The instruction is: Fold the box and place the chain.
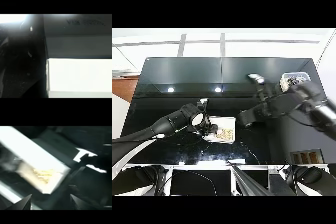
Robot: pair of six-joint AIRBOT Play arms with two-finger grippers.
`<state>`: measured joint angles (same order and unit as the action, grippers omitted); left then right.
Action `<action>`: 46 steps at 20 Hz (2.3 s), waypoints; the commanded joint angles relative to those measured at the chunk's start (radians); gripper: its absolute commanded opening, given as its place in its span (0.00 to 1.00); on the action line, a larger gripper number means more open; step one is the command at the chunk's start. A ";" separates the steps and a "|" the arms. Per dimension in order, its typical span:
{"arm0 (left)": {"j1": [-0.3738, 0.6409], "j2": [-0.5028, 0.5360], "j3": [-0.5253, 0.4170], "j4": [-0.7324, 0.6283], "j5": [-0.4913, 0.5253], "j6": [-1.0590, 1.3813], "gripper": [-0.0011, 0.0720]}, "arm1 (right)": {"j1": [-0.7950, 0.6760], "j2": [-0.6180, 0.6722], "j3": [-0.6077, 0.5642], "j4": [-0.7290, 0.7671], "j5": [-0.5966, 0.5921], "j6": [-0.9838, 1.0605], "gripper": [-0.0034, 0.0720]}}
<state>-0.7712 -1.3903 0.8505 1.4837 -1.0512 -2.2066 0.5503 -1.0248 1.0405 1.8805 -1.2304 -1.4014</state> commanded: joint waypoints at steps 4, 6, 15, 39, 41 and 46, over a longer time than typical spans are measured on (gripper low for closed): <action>-0.001 -0.006 0.076 0.027 0.010 -0.084 0.05 | -0.196 0.116 -0.043 -0.213 -0.090 -0.027 0.77; -0.001 -0.020 0.104 0.027 0.005 -0.094 0.05 | -0.197 0.116 -0.087 -0.213 -0.048 -0.027 0.77; 0.005 0.041 0.198 -0.008 -0.160 0.219 0.98 | -0.197 0.116 -0.183 -0.172 0.007 -0.023 0.77; 0.613 0.218 -0.271 -0.780 -0.031 2.384 0.98 | -0.197 0.116 -0.183 -0.259 0.122 -0.032 0.99; 0.599 0.157 -0.269 -0.810 -0.037 2.432 0.99 | -0.197 0.116 -0.183 -0.259 0.128 -0.032 0.99; 0.595 0.109 -0.269 -0.845 -0.026 2.482 0.99 | -0.197 0.116 -0.183 -0.259 0.135 -0.031 0.99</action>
<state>-0.1719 -1.2499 0.5823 0.6731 -1.0840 0.2085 0.3531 -0.9096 0.8581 1.6215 -1.1049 -1.4326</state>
